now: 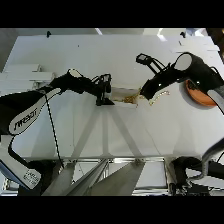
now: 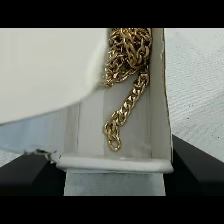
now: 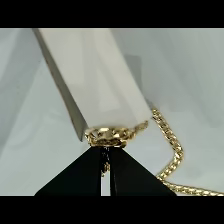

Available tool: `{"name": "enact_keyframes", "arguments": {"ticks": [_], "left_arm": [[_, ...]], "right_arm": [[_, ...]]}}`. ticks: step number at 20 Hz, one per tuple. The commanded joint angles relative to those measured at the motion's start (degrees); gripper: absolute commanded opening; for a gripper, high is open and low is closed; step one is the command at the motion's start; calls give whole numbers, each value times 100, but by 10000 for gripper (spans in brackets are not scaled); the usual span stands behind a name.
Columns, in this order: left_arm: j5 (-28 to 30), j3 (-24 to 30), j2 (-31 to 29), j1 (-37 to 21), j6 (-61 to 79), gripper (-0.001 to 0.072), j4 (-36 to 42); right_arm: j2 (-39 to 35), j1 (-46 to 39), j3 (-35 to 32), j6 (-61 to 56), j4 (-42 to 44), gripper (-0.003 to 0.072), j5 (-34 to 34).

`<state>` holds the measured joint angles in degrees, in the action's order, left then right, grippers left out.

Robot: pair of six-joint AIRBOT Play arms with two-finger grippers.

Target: Fold the box and place the chain.

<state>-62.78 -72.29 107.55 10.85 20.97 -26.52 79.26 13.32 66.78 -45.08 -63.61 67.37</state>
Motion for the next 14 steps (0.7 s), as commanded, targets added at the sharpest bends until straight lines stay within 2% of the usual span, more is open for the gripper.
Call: {"name": "enact_keyframes", "arguments": {"ticks": [1, 6, 11, 14], "left_arm": [[0, -4, -2, -4, 2, 297, -2], [0, -4, -2, -4, 2, 297, -2], [0, -4, -2, -4, 0, 297, -2], [0, -4, -2, -4, 0, 297, -2]], "right_arm": [[-46, -52, 7, -157, -59, 12, 142], [-44, -52, 7, -66, 647, 12, 457], [-4, -24, 7, 487, 1888, 13, -208], [81, 149, 7, 505, 1794, 14, -315]]}}
